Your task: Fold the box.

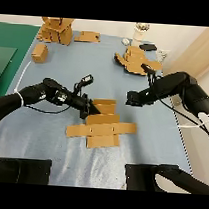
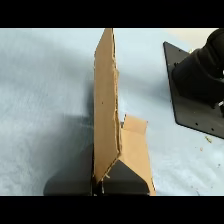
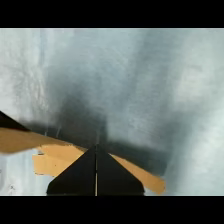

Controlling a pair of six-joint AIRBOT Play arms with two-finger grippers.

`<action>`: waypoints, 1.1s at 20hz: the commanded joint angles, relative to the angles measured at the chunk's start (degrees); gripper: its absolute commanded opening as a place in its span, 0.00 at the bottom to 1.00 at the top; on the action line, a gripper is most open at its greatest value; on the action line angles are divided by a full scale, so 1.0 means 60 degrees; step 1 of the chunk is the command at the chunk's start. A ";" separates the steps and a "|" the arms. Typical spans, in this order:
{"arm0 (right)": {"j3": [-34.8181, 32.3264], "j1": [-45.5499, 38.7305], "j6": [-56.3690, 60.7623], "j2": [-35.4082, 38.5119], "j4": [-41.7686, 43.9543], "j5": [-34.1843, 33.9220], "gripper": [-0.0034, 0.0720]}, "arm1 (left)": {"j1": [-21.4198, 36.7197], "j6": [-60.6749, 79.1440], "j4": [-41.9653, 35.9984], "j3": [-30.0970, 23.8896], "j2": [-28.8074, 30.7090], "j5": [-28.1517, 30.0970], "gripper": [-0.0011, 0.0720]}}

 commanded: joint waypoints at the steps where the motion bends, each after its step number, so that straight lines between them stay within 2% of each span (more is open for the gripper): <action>1: -0.0637 0.0532 0.1308 0.0270 -0.1246 0.0612 0.05 | -0.0521 0.1421 -0.0430 -0.0211 0.0306 0.0423 0.03; 3: -0.1086 0.0772 0.1432 0.0393 -0.1319 0.0900 0.05 | -0.0550 0.2124 -0.1075 -0.0565 0.0448 0.0878 0.03; 5: -0.1395 0.1020 0.1552 0.0441 -0.1322 0.0980 0.05 | -0.0590 0.2441 -0.1024 -0.0900 0.0637 0.1300 0.03; 9: -0.1785 0.1293 0.1905 0.0492 -0.1566 0.1118 0.05 | -0.0958 0.2958 -0.0994 -0.1461 0.1479 0.3045 0.03; 13: -0.1781 0.1286 0.2291 0.0565 -0.1880 0.1428 0.05 | -0.1042 0.2929 -0.0379 -0.1541 0.1617 0.2259 0.03; 17: -0.1785 0.1333 0.2320 0.0586 -0.1785 0.0543 0.05 | -0.1231 0.2976 -0.0350 -0.1756 0.1515 0.3038 0.03; 22: -0.2331 0.1974 0.2769 0.0594 -0.1814 0.0499 0.05 | -0.1224 0.3177 -0.0499 -0.1756 0.1453 0.3133 0.03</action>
